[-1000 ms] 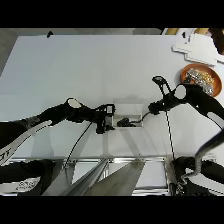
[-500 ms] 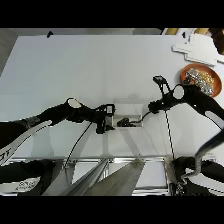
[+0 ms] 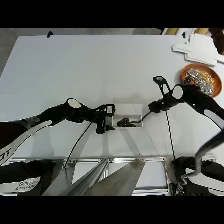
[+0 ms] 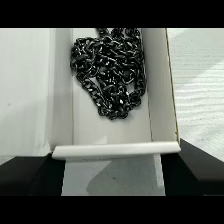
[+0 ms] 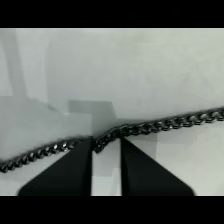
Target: Fold the box and place the chain.
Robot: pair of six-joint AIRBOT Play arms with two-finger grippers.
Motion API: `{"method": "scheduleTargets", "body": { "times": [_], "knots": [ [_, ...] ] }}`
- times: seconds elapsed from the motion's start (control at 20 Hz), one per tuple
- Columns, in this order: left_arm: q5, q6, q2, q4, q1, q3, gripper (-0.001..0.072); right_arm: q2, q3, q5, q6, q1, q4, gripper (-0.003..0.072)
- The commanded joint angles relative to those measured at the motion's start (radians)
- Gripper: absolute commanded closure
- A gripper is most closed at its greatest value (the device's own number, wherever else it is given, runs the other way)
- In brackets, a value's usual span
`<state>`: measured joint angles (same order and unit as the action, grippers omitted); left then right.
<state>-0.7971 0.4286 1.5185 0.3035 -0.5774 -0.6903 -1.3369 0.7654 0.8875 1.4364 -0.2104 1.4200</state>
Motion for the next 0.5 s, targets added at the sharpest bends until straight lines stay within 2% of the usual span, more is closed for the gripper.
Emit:
{"method": "scheduleTargets", "body": {
  "times": [0.0,0.2,0.45],
  "knots": [
    [0.000,0.000,0.000,0.000,0.000,-0.001,0.0558,-0.007,-0.001,-0.010,-0.018,0.000,-0.005,0.0664],
    [0.000,0.000,0.000,0.000,0.000,-0.001,0.0558,0.029,-0.001,0.029,-0.056,0.000,-0.006,0.0668],
    [0.000,0.000,0.000,0.000,0.000,-0.001,0.0558,0.209,-0.001,0.113,-0.058,-0.001,-0.012,0.0669]
  ]
}}
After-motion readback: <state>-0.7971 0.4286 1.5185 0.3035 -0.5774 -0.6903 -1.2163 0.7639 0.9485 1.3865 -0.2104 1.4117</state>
